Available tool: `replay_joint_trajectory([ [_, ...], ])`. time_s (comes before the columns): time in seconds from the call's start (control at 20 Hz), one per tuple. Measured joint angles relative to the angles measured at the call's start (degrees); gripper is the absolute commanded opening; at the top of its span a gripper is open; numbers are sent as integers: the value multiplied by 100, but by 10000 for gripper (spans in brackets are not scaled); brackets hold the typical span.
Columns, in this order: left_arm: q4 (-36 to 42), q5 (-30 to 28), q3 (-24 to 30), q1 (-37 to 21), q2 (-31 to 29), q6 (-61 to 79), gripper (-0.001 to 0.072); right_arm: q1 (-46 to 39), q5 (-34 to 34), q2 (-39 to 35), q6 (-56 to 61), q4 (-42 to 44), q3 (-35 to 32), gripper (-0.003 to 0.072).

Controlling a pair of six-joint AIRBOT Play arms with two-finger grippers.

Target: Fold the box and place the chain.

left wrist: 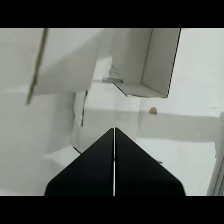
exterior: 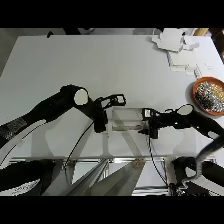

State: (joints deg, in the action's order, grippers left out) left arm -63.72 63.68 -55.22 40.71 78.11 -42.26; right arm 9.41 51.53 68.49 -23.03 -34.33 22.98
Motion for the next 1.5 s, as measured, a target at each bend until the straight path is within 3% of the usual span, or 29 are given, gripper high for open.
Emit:
replay_joint_trajectory([
  [0.1, -22, 72, 107, -4, -55, 22, 24, 0, 0, 0, 2, 2, 0, 355],
  [0.15, -24, 70, 155, -17, -90, 107, 92, 0, 0, 0, 2, 2, 0, 355],
  [0.2, -26, 74, 201, -33, -118, 232, 194, 0, 0, 0, 2, 2, 0, 355],
  [0.25, -24, 59, 264, -55, -142, 431, 360, 0, 0, 2, 0, 2, 0, 355],
  [0.3, -20, -15, 334, -76, -157, 664, 442, 0, 0, 2, 2, 2, 0, 355],
  [0.8, 549, -1421, 979, -203, -184, 2643, 439, 0, 2, 0, 4, 2, 0, 355],
  [1.0, 826, -1587, 1025, -146, -184, 3010, 425, 0, 2, 2, 4, 4, 0, 355],
  [1.1, 905, -1609, 1056, -105, -184, 3086, 309, 0, 0, 0, 4, 2, 0, 355],
  [1.25, 988, -1602, 1091, -48, -184, 3143, 250, 0, 0, 0, 4, 2, 0, 355],
  [1.5, 1185, -1576, 1106, 31, -166, 3182, 250, 0, 2, 0, 2, 2, 0, 355],
])
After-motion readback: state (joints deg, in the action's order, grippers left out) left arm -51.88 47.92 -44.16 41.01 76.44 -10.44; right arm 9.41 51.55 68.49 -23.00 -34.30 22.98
